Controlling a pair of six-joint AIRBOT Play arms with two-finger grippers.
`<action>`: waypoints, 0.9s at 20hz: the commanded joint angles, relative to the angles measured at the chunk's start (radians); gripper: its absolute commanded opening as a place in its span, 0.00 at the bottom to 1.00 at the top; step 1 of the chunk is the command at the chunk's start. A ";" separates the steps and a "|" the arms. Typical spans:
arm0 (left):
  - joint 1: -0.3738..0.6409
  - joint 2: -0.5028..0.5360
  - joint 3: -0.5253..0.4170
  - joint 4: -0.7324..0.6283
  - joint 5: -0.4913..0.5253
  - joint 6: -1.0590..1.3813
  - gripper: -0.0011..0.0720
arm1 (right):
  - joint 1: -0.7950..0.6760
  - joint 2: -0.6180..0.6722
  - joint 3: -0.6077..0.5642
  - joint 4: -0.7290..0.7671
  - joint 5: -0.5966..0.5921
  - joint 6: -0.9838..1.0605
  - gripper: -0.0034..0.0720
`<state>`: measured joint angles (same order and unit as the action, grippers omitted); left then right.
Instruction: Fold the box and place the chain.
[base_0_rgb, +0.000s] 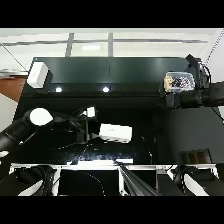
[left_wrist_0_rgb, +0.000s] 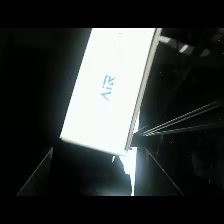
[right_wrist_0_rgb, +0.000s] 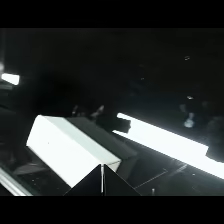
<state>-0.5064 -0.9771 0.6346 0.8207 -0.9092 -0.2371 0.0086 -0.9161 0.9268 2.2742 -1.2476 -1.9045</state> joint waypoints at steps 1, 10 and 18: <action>-0.085 -0.113 0.047 0.003 0.073 -0.024 0.99 | -0.009 0.002 0.001 -0.051 0.003 -0.003 0.08; -0.106 -0.194 0.090 -0.158 0.122 0.167 0.98 | -0.009 0.002 0.001 -0.050 0.023 0.001 0.08; -0.134 -0.264 0.090 -0.210 0.092 0.298 0.98 | -0.009 0.002 0.001 -0.051 0.037 0.001 0.08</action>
<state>-0.6289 -1.2213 0.7235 0.6277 -0.8146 0.0132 -0.0002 -0.9142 0.9276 2.2242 -1.2144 -1.9041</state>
